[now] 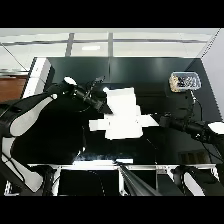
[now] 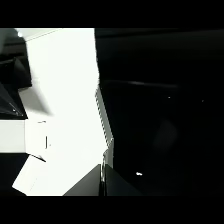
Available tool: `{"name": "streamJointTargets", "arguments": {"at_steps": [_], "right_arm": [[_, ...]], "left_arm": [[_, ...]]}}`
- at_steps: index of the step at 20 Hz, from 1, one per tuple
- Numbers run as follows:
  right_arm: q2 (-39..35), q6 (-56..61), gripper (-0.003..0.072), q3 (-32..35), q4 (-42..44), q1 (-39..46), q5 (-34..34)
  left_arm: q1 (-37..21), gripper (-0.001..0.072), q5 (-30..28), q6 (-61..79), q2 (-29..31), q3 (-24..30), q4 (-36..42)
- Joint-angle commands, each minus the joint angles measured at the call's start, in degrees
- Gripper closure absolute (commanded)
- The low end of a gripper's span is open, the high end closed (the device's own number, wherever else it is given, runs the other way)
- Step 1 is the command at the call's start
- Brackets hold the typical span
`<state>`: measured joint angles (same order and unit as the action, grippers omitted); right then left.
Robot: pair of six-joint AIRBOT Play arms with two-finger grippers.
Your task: Fold the box and place the chain.
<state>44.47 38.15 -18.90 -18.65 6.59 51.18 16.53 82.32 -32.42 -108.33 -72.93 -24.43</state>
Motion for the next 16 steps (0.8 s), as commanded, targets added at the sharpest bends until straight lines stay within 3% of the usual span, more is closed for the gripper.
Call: {"name": "streamJointTargets", "arguments": {"at_steps": [1, 2, 3, 4, 6, 7, 9, 14, 16], "right_arm": [[0.0, 0.0, 0.0677, 0.0, -0.5, 0.0, 0.2], [0.0, 0.0, 0.0678, 0.0, -0.4, 0.0, 0.2], [0.0, 0.0, 0.0678, 0.0, -0.5, 0.0, 0.2], [0.0, 0.0, 0.0678, 0.0, -0.5, 0.0, 0.2], [0.0, 0.0, 0.0677, -0.2, -2.6, 0.0, 0.2], [0.0, 0.5, 0.0615, -0.8, -5.5, 0.0, 0.4], [0.0, 3.0, 0.0018, -3.6, -12.1, 0.6, 2.8], [0.0, 3.4, -0.0003, -16.8, -29.4, 1.4, 14.9], [0.0, 3.1, -0.0004, -19.5, -30.9, 1.4, 15.4]], "left_arm": [[0.6, 0.0385, 5.0, 1.0, -2.8, -2.9, -0.7], [0.9, 0.0453, 5.0, 1.0, -2.8, -2.9, -1.8], [1.1, 0.0592, 5.3, 1.2, -2.8, -3.0, -3.0], [1.2, 0.0662, 5.8, 1.4, -2.8, -3.0, -3.8], [1.1, 0.0684, 7.1, 2.4, -2.6, -3.1, -4.0], [1.1, 0.0686, 7.2, 2.4, -2.0, -3.1, -5.0], [1.4, 0.0688, 6.1, 1.2, -0.3, -3.0, -7.8], [6.3, 0.0690, 1.5, 4.9, 8.5, 0.6, -7.7], [8.2, 0.0690, -5.2, 7.2, 13.9, 4.7, -7.7]]}}
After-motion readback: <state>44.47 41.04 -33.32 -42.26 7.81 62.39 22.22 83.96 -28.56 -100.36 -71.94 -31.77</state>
